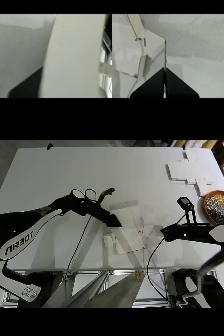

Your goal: Fold the box and place the chain.

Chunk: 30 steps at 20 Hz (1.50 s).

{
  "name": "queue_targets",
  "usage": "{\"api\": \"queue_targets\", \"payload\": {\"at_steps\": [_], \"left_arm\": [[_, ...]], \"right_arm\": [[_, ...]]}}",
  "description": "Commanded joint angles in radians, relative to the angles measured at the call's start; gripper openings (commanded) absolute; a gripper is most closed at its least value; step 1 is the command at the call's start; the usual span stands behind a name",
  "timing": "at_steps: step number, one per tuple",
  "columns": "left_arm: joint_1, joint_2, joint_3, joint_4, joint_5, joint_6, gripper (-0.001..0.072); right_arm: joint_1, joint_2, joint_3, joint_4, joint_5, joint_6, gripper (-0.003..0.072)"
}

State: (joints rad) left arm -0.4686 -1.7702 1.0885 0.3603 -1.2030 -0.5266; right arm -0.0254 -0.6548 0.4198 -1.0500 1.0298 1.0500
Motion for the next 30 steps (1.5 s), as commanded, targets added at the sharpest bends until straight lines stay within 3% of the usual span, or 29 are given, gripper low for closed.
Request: {"api": "queue_targets", "payload": {"at_steps": [1, 4, 7, 10, 15, 19, 22, 24, 30], "left_arm": [[-0.011, 0.004, 0.003, 0.011, 0.011, 0.107, -0.0001], [-0.014, 0.031, 0.003, 0.068, 0.029, 0.234, 0.0002], [-0.035, 0.097, 0.003, 0.129, 0.043, 0.443, 0.0002], [-0.092, 0.183, 0.003, 0.197, 0.097, 0.554, 0.0002], [-0.181, 0.2, 0.002, 0.224, 0.189, 0.554, 0.0001], [-0.195, 0.135, 0.002, 0.223, 0.249, 0.553, 0.0], [-0.195, 0.129, 0.002, 0.224, 0.333, 0.549, -0.0002], [-0.195, 0.135, -0.003, 0.226, 0.338, 0.5, -0.0005], [-0.206, 0.251, -0.153, 0.235, 0.407, 0.47, -0.0005]], "right_arm": [[0.001, 0.0, 0.0, 0.002, 0.002, 0.0, 0.0019], [0.001, 0.0, 0.005, 0.061, 0.0, -0.033, 0.0035], [0.001, 0.005, 0.046, 0.089, 0.009, -0.038, 0.0231], [0.001, 0.02, 0.124, 0.077, 0.044, -0.039, 0.0342], [0.001, 0.068, 0.186, 0.074, 0.091, -0.072, 0.0339], [0.001, 0.081, 0.186, 0.032, 0.153, -0.072, 0.0339], [0.001, 0.081, 0.186, 0.002, 0.163, -0.072, 0.0339], [0.001, 0.081, 0.186, -0.013, 0.164, -0.072, 0.0339], [0.001, 0.081, 0.185, -0.027, 0.151, -0.072, 0.0339]]}}
